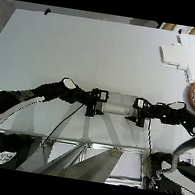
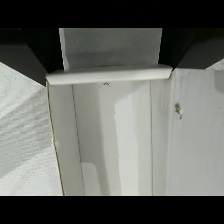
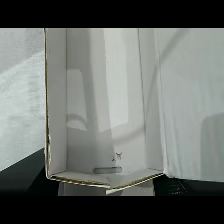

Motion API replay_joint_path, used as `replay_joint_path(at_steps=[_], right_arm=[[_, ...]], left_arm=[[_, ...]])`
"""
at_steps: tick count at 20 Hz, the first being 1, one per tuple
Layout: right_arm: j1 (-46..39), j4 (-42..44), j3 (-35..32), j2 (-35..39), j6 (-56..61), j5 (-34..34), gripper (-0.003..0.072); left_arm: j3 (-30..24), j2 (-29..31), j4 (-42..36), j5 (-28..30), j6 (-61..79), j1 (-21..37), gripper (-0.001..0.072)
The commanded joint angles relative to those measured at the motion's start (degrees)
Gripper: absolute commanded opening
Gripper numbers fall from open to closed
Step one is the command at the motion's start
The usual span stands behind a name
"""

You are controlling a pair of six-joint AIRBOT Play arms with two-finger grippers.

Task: Fold the box and place the chain.

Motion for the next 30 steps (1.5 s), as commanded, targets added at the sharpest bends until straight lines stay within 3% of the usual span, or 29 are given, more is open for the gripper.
replay_joint_path(at_steps=[1,2,27,28,30], right_arm=[[0.00,0.09,0.00,0.02,0.07,-0.09,0.0458],[0.00,0.09,0.00,0.02,0.07,-0.11,0.0458],[0.00,0.13,0.00,0.02,2.45,1.40,0.0458],[-0.20,-0.33,0.00,0.22,3.50,1.40,0.0479],[-0.55,-2.75,0.00,1.97,7.76,1.33,0.0694]], left_arm=[[0.07,-0.11,-0.57,0.50,0.07,-0.15,0.0302],[0.07,-0.11,-0.57,0.48,0.11,-0.15,0.0257],[0.07,-0.09,-0.61,0.04,0.00,-0.02,0.0274],[0.07,-0.09,-0.61,0.04,-0.02,-0.02,0.0274],[0.07,-0.09,-0.61,0.04,-0.02,-0.02,0.0274]])
